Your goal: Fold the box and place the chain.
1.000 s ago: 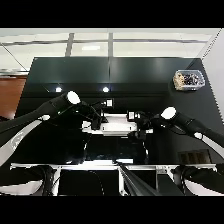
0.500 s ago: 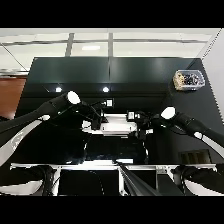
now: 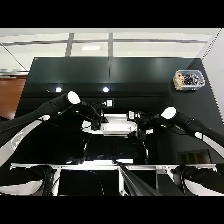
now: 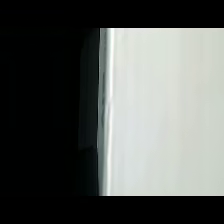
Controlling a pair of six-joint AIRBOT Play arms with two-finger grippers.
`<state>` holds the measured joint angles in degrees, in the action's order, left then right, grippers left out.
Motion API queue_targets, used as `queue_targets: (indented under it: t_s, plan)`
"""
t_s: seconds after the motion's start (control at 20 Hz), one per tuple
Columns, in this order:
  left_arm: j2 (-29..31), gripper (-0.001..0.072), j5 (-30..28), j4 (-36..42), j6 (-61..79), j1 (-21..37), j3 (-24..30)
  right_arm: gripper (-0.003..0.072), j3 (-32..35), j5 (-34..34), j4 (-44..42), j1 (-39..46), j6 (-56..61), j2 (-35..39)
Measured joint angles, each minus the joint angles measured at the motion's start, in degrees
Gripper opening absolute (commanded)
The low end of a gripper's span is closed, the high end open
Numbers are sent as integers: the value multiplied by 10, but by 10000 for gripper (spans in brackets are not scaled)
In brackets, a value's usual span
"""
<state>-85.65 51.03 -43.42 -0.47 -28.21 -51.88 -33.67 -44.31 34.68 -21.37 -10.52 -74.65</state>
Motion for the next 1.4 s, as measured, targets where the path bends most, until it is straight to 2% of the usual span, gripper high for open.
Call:
queue_targets:
  t_s: [0.7, 0.75, 0.8, 0.95, 1.0, 1.15, 1.3, 1.35, 1.4]
  plan:
    - [0, 26, 0, 0, 0, 0, 0, 616, 0, -1, -4, 3, 1, 0]
    - [0, 31, 0, 0, 0, 0, 0, 568, 0, -1, -4, 3, 1, 0]
    - [0, 101, 0, 0, 0, 0, 0, 484, 0, 0, -3, 3, 1, 0]
    - [3, 520, 0, -1, -2, 0, -5, 478, 0, 0, -3, 3, 2, 0]
    - [5, 698, 2, -1, -3, 1, -9, 478, 0, 0, -2, 3, 2, 0]
    - [16, 713, 22, -16, -38, 3, -30, 478, 0, 0, -2, 3, 2, 0]
    - [40, 704, 70, -88, -129, 10, -53, 478, 0, 0, -1, 2, 2, 0]
    - [49, 659, 91, -121, -170, 13, -58, 478, 0, 0, 0, 2, 2, 0]
    - [58, 562, 120, -155, -222, 18, -64, 478, 0, 0, 0, 2, 2, 0]
